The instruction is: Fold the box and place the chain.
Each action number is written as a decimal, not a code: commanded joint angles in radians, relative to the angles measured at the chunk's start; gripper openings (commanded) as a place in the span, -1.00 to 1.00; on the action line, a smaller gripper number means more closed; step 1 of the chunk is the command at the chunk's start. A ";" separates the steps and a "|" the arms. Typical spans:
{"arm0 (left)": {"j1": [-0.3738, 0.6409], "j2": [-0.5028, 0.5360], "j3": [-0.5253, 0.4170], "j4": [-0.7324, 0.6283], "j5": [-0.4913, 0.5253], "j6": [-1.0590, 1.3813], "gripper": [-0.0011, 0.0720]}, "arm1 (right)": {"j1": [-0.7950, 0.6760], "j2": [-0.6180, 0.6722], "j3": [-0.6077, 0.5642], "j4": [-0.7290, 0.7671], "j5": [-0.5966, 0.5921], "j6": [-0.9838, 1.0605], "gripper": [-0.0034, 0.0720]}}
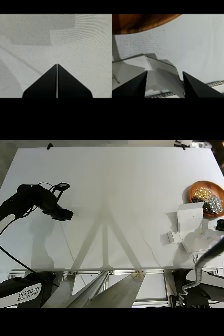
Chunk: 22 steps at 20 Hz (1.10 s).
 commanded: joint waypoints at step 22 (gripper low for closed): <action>0.001 0.001 0.000 0.000 0.000 0.000 -0.94 | 0.448 0.069 -0.078 0.795 0.334 -0.390 -0.88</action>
